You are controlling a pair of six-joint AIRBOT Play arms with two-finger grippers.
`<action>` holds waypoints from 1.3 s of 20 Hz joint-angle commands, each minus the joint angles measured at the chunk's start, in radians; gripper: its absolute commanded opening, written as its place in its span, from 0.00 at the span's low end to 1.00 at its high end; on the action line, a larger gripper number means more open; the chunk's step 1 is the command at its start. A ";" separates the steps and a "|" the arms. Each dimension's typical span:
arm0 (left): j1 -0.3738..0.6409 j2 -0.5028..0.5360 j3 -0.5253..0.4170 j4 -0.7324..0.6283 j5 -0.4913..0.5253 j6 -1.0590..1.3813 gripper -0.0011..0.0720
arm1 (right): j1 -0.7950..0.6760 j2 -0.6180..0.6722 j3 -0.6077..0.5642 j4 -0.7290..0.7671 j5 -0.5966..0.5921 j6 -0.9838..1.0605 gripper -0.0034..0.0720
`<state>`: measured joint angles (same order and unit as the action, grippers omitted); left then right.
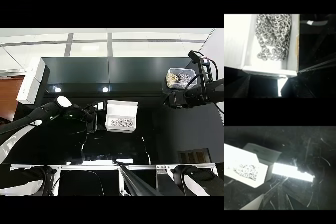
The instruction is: Fold the box and place the chain.
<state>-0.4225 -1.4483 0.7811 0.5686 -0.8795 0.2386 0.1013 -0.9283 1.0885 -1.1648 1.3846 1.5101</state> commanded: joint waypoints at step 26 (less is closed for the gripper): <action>-0.051 -0.024 0.035 -0.020 -0.009 0.062 0.96 | 0.000 -0.010 0.000 0.004 -0.097 0.000 0.51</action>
<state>-0.4698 -1.4715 0.8146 0.5461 -0.9005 0.3149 0.1013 -0.9340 1.0885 -1.1645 1.3270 1.5101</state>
